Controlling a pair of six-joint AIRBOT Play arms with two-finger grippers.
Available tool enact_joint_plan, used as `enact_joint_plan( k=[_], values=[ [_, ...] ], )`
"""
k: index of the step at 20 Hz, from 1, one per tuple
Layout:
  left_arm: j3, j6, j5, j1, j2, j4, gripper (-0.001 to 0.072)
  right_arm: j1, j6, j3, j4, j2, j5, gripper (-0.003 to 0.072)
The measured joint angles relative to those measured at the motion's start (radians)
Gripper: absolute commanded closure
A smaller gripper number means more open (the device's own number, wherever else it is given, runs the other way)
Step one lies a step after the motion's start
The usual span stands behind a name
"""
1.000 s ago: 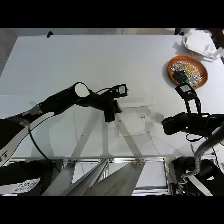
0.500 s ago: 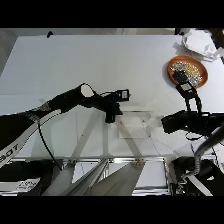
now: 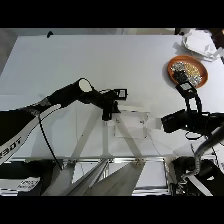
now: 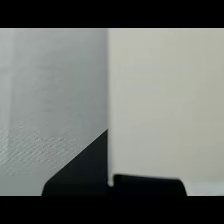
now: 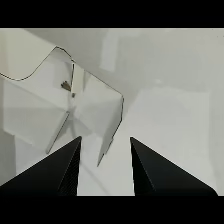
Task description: Fold the box and place the chain.
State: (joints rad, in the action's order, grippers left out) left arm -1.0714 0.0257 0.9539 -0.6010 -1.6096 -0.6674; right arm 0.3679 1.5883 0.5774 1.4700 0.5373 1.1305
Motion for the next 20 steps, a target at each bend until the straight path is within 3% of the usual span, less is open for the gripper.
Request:
enact_joint_plan(
  k=[20],
  values=[
    [-0.002, 0.001, -0.047, 0.003, -0.038, 0.002, 0.0704, 0.000, -0.001, 0.000, 0.000, 0.000, 0.001, 0.0345]
  ],
)
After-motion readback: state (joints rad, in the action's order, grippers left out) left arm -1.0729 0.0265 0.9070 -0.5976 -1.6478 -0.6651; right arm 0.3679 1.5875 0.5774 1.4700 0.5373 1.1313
